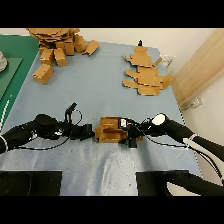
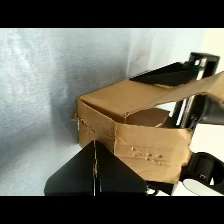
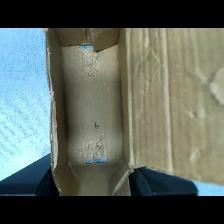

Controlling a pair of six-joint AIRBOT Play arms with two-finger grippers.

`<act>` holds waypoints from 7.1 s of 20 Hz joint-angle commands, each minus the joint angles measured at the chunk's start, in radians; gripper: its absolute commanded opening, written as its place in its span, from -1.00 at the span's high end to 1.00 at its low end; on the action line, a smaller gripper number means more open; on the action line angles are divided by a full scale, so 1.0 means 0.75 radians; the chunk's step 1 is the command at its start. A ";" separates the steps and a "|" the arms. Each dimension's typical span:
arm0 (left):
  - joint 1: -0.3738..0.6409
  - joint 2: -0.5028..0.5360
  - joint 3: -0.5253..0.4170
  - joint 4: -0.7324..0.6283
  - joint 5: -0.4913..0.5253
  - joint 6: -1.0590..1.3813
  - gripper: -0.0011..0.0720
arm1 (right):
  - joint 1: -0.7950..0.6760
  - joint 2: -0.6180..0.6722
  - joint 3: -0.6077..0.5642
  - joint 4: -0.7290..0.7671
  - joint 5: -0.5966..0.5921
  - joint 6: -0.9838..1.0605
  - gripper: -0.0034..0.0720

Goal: Fold the box.

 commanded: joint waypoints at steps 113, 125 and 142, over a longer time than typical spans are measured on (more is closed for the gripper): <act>-0.695 -0.439 0.919 1.844 -0.454 -1.814 -0.51 | 0.001 -0.001 -0.001 0.001 0.001 0.001 -0.33; -0.620 -0.121 0.919 2.038 -0.779 -1.648 0.93 | 0.001 -0.001 -0.001 0.001 0.001 0.001 -0.33; 0.240 -0.367 0.613 0.662 -0.693 1.589 0.95 | 0.001 -0.001 -0.001 -0.032 -0.001 0.000 -0.33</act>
